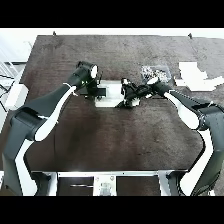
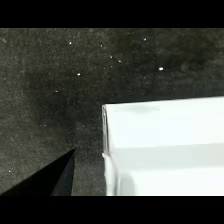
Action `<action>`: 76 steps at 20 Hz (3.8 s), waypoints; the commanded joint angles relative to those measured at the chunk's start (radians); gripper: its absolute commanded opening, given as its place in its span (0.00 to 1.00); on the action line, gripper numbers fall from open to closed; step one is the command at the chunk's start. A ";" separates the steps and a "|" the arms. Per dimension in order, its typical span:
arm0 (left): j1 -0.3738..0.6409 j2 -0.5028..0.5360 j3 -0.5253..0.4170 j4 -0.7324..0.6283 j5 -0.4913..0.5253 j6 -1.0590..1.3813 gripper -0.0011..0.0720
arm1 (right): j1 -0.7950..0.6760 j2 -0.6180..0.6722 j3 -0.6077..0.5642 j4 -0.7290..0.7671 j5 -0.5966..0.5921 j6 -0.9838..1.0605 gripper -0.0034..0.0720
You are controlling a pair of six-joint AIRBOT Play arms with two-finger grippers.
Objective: Fold the box and place the chain.
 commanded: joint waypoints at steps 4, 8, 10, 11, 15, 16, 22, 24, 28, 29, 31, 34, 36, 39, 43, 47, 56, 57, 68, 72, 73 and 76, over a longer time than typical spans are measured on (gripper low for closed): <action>0.000 0.073 0.028 0.006 -0.043 0.091 0.63 | 0.000 0.000 0.000 0.001 0.000 0.002 0.81; 0.000 0.172 0.027 0.059 -0.065 0.121 0.69 | 0.000 0.000 0.000 0.001 0.000 0.002 0.81; -0.003 0.232 0.027 0.085 -0.041 0.152 0.69 | 0.000 0.000 0.000 0.001 0.000 0.002 0.81; -0.003 0.259 0.026 0.090 -0.032 0.179 0.69 | 0.000 0.000 0.000 0.001 0.000 0.002 0.81; 0.000 0.410 -0.121 0.097 0.092 0.285 0.69 | 0.000 0.000 0.000 0.001 0.000 0.002 0.81; 0.000 0.464 -0.197 0.097 0.146 0.309 0.69 | 0.000 0.000 0.000 0.001 0.000 0.002 0.81; 0.092 0.761 -0.692 -0.046 0.563 0.526 0.69 | 0.000 0.000 0.000 0.001 0.000 0.002 0.81; 0.154 0.806 -0.813 -0.222 0.672 0.718 0.69 | 0.000 0.000 0.000 0.001 0.000 0.002 0.81; 0.199 0.808 -0.868 -0.331 0.610 0.901 0.69 | 0.000 0.000 0.000 0.001 0.000 0.002 0.81; 0.199 0.808 -0.867 -0.332 0.612 0.900 0.69 | 0.000 0.000 0.000 0.001 0.000 0.002 0.81; 0.196 0.808 -0.867 -0.351 0.652 0.900 0.69 | 0.000 0.000 0.000 0.001 0.000 0.002 0.81; 0.199 0.796 -0.869 -0.374 0.665 1.058 0.69 | 0.000 0.000 0.000 0.001 0.000 0.002 0.81; 0.232 0.779 -0.867 -0.468 0.679 1.259 0.69 | 0.000 0.000 0.000 0.001 0.000 0.002 0.81; 0.352 0.713 -0.856 -0.819 0.612 1.658 0.69 | -0.001 0.000 0.000 0.001 0.000 0.002 0.81; 0.428 0.513 -0.731 -0.956 0.319 2.043 0.69 | 0.000 0.000 0.000 0.001 0.000 0.002 0.81; 0.427 0.261 -0.534 -0.927 0.208 2.061 0.69 | -0.001 0.000 0.000 0.001 0.000 0.002 0.81; 0.422 0.166 -0.491 -0.980 0.185 2.245 0.74 | 0.000 0.000 0.000 0.001 0.000 0.002 0.81; 0.417 0.166 -0.492 -0.993 0.175 2.272 0.88 | -0.001 0.000 0.000 0.001 0.000 0.002 0.81; 0.414 0.040 -0.392 -0.981 0.122 2.334 0.90 | -0.001 0.000 0.000 0.001 0.000 0.002 0.81; 0.404 0.020 -0.368 -0.989 0.110 2.335 0.90 | -0.001 0.000 0.000 0.001 0.000 0.002 0.81; 0.400 0.016 -0.366 -0.989 0.102 2.338 0.90 | -0.001 0.000 0.000 0.001 0.000 0.002 0.81; 0.393 -0.001 -0.360 -0.983 0.093 2.338 0.90 | -0.001 0.000 0.000 0.001 0.000 0.002 0.81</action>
